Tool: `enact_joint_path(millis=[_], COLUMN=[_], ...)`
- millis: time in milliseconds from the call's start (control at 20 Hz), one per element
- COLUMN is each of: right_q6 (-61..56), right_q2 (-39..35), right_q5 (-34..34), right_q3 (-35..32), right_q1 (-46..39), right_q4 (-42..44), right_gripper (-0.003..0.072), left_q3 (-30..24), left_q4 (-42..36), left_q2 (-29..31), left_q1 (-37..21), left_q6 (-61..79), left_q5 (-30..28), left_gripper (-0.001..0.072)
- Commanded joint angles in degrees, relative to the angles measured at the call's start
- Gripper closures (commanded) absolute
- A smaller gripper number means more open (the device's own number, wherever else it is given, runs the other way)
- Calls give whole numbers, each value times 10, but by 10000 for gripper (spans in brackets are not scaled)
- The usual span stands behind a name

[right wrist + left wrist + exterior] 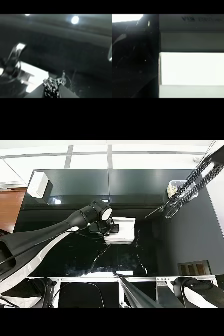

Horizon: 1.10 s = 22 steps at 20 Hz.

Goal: Fold the box and place the chain.

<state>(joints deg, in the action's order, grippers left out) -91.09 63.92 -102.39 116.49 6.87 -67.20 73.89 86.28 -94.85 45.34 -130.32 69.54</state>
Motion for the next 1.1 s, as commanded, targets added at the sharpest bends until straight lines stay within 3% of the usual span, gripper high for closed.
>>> enact_joint_path(millis=[0, 200, 400, 600, 900, 1050], right_q6=[1, 1, 1, 1, 12, 12], right_q2=[-2, -2, -2, 1, 3, 2], right_q5=[-31, 8, 76, 91, 139, 139], right_q3=[-2, -42, -55, -67, -176, -186], right_q1=[27, 51, 95, 135, 164, 163], right_q4=[44, 137, 132, 132, 124, 96], right_gripper=[674, 674, 674, 674, 673, 674], left_q3=[0, 0, 0, 0, 0, 0], left_q4=[0, 0, 0, 0, 0, 0], left_q2=[0, 0, 0, 0, 0, 0], left_q1=[0, 0, 0, 0, 0, 0], left_q6=[0, 0, 0, 0, 0, 0], left_q5=[-1, -1, 0, -1, 0, 1], left_gripper=[682, 682, 682, 682, 682, 682])
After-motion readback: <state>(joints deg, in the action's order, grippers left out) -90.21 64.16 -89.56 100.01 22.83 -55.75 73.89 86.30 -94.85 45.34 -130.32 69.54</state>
